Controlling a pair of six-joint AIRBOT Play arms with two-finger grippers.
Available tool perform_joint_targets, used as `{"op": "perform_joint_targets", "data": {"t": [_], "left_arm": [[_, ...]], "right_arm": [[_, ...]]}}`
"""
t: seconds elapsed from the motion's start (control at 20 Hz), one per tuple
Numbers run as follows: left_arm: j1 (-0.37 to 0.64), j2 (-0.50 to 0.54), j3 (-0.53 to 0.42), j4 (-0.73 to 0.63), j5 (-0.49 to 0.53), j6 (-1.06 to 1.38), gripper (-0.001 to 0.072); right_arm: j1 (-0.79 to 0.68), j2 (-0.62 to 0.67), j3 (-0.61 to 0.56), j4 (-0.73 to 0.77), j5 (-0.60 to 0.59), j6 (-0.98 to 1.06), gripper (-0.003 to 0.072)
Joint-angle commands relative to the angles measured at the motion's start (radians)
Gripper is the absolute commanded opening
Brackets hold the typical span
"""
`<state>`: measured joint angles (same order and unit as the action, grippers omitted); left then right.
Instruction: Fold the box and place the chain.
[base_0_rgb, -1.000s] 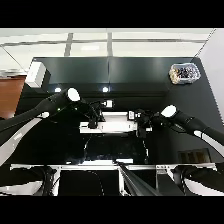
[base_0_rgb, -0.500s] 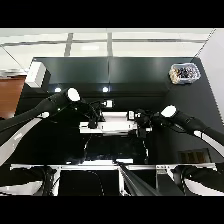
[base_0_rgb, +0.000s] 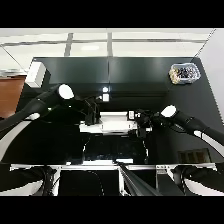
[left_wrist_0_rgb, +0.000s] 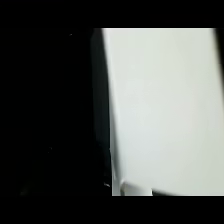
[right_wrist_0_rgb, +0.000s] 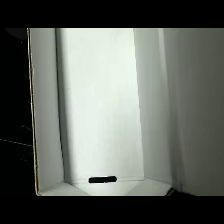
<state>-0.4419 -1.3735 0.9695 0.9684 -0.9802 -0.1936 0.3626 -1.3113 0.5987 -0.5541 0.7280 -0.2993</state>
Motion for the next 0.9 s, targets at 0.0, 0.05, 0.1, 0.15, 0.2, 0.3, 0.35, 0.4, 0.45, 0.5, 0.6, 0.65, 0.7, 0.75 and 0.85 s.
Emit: {"op": "perform_joint_targets", "data": {"t": [0.0, 0.05, 0.1, 0.15, 0.2, 0.3, 0.35, 0.4, 0.45, 0.5, 0.6, 0.65, 0.7, 0.75, 0.85], "left_arm": [[0.052, 0.109, 0.001, 0.168, -0.08, -0.281, 0.0692], [0.071, 0.129, 0.001, 0.172, -0.138, -0.341, 0.0608], [0.087, 0.14, 0.0, 0.163, -0.211, -0.41, 0.0388], [0.099, 0.142, 0.0, 0.127, -0.307, -0.465, 0.0054], [0.101, 0.14, -0.01, 0.061, -0.394, -0.465, 0.0025], [0.085, 0.14, -0.057, -0.128, -0.429, -0.465, 0.0025], [0.073, 0.14, -0.09, -0.236, -0.388, -0.465, 0.0025], [0.058, 0.14, -0.123, -0.336, -0.312, -0.455, 0.0025], [0.046, 0.14, -0.151, -0.412, -0.218, -0.433, 0.0024], [0.04, 0.14, -0.175, -0.494, -0.104, -0.398, 0.0024], [0.038, 0.138, -0.2, -0.644, 0.127, -0.353, 0.0025], [0.035, 0.134, -0.2, -0.669, 0.225, -0.352, 0.0025], [0.03, 0.124, -0.2, -0.664, 0.305, -0.352, 0.0024], [0.028, 0.107, -0.199, -0.62, 0.344, -0.353, 0.0024], [0.029, 0.058, -0.199, -0.52, 0.329, -0.375, 0.0023]], "right_arm": [[0.001, 0.0, 0.001, 0.0, 0.001, 0.0, 0.0474], [0.001, 0.0, 0.001, 0.0, 0.001, 0.0, 0.0474], [0.001, 0.0, 0.001, 0.0, 0.001, 0.0, 0.0473], [0.001, 0.0, 0.001, -0.001, 0.002, -0.001, 0.0371], [0.001, 0.0, 0.001, -0.002, 0.003, -0.001, 0.0183], [0.001, 0.0, 0.001, -0.004, 0.004, -0.001, 0.0199], [0.001, 0.0, 0.001, -0.004, 0.004, -0.001, 0.0198], [0.001, 0.0, 0.001, -0.003, 0.004, -0.001, 0.0198], [0.001, 0.0, 0.001, -0.004, 0.004, -0.001, 0.0198], [0.001, 0.0, 0.001, -0.004, 0.004, -0.001, 0.0198], [0.001, 0.0, 0.001, -0.004, 0.004, -0.001, 0.0198], [0.001, 0.0, 0.001, -0.003, 0.004, -0.001, 0.0199], [0.001, 0.0, 0.001, -0.003, 0.004, -0.001, 0.0198], [0.001, 0.0, 0.001, -0.003, 0.003, 0.0, 0.0198], [0.001, 0.0, 0.001, -0.003, 0.003, -0.001, 0.0198]]}}
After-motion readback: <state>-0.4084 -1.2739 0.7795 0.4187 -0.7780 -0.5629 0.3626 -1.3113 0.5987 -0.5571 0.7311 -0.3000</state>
